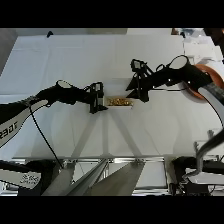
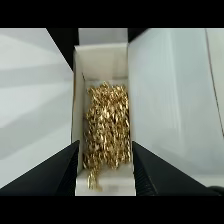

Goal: Fold the box and place the chain.

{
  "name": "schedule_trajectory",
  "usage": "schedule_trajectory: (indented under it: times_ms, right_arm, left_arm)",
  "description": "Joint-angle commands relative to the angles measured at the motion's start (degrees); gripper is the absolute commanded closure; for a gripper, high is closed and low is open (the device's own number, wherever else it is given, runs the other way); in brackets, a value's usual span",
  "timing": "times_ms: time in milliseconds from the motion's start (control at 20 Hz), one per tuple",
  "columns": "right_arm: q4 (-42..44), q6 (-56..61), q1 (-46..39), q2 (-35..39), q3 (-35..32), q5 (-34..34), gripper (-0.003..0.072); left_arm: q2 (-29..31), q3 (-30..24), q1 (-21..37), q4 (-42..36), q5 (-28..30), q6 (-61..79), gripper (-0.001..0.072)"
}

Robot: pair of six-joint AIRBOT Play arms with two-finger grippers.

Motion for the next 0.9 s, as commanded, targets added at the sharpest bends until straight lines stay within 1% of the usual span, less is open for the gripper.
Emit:
schedule_trajectory:
  times_ms: [0,150,250,400,450,500,550,850]
  right_arm:
    - [-1.6,0.3,-4.5,2.7,-5.4,-2.9,0.0328]
    - [-1.6,-4.3,-7.6,2.8,-12.1,-3.8,0.0329]
    - [-1.3,-7.3,-7.5,2.5,-14.1,-6.5,0.0329]
    - [0.2,-7.6,-6.2,1.8,-14.2,-10.2,0.0330]
    - [0.2,-7.6,-5.5,1.6,-14.2,-11.2,0.0365]
    - [0.2,-7.6,-4.8,1.2,-14.2,-11.9,0.0416]
    - [0.2,-7.7,-4.1,0.7,-14.2,-12.5,0.0427]
    - [0.3,-7.7,-0.7,-2.2,-14.2,-15.3,0.0427]
  left_arm:
    - [0.0,0.0,0.0,0.0,0.0,0.0,0.0495]
    - [0.0,0.0,0.0,0.0,0.0,0.0,0.0495]
    - [0.0,0.0,0.0,0.0,0.0,0.0,0.0495]
    - [0.0,0.0,0.0,0.0,0.0,0.0,0.0495]
    - [0.0,0.0,0.0,0.0,0.0,0.0,0.0495]
    - [0.0,0.0,0.0,0.0,0.0,0.0,0.0495]
    - [0.0,0.0,0.0,0.0,0.0,0.0,0.0495]
    - [0.0,0.0,0.0,0.0,0.0,0.0,0.0495]
